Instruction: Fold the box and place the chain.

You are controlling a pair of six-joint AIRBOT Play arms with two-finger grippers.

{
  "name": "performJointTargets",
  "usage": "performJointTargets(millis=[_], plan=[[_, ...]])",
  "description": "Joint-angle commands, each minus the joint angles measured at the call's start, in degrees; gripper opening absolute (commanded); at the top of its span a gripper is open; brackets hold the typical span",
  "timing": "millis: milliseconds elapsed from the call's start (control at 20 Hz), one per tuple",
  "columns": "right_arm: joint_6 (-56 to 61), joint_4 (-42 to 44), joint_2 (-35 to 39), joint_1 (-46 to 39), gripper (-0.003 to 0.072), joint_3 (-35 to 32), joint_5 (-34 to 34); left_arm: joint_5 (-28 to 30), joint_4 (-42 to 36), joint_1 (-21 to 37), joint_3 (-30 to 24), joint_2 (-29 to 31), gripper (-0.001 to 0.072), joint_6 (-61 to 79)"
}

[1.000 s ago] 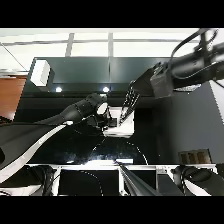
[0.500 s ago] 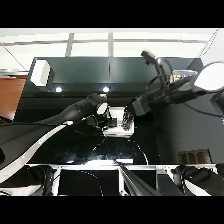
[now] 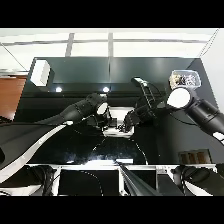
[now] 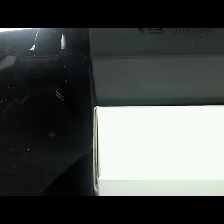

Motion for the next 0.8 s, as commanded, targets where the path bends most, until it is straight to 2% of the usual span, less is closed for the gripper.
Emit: performJointTargets(millis=[0,50,200,350,550,750], plan=[[1.2,-1.3,-1.7,1.5,0.0196,-1.1,-1.7,0.0,0.0,0.0,0.0,0.0,0.003,0.0],[1.0,-1.5,-1.9,1.8,0.0268,-1.1,-1.8,0.0,0.0,0.0,0.0,0.0,0.003,0.0],[2.2,-7.6,-1.5,-0.6,0.0268,-0.1,1.3,-0.2,0.0,0.0,0.0,0.0,0.003,0.0],[3.2,-12.7,2.7,-8.2,0.0268,1.2,6.5,-0.1,0.0,0.0,0.0,0.0,0.003,0.0],[3.2,-13.0,11.0,-17.2,0.0266,1.2,6.8,0.8,-0.7,0.0,0.0,0.0,0.003,0.0],[3.3,-12.9,13.1,-18.6,0.0267,1.1,7.0,0.9,-1.1,0.0,0.0,0.0,0.0031,0.1]])
